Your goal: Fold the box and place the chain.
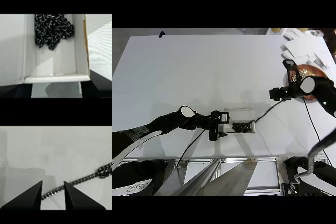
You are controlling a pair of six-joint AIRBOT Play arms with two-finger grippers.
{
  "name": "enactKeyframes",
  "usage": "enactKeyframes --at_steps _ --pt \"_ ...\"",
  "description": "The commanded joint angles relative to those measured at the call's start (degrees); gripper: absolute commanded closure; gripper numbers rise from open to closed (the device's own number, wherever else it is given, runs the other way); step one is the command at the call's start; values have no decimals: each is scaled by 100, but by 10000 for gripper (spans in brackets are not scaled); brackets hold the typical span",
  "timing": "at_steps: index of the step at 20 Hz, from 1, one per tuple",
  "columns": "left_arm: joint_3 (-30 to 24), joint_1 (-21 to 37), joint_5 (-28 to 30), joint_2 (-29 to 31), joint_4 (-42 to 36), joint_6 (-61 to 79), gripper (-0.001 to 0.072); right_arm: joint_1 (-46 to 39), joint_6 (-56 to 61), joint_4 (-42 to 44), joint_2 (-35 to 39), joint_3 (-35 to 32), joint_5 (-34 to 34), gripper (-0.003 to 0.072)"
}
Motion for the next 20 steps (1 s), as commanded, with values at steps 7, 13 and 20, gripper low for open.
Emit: enactKeyframes --at_steps 7,13,20 --pt "0 2 2 2 2 0 574 -33 140 -306 -623 -170 98 386" --pt "0 2 0 2 2 0 574 -33 138 -306 -625 -173 107 297" --pt "0 2 0 2 2 0 574 -31 149 -348 -868 -177 118 460"
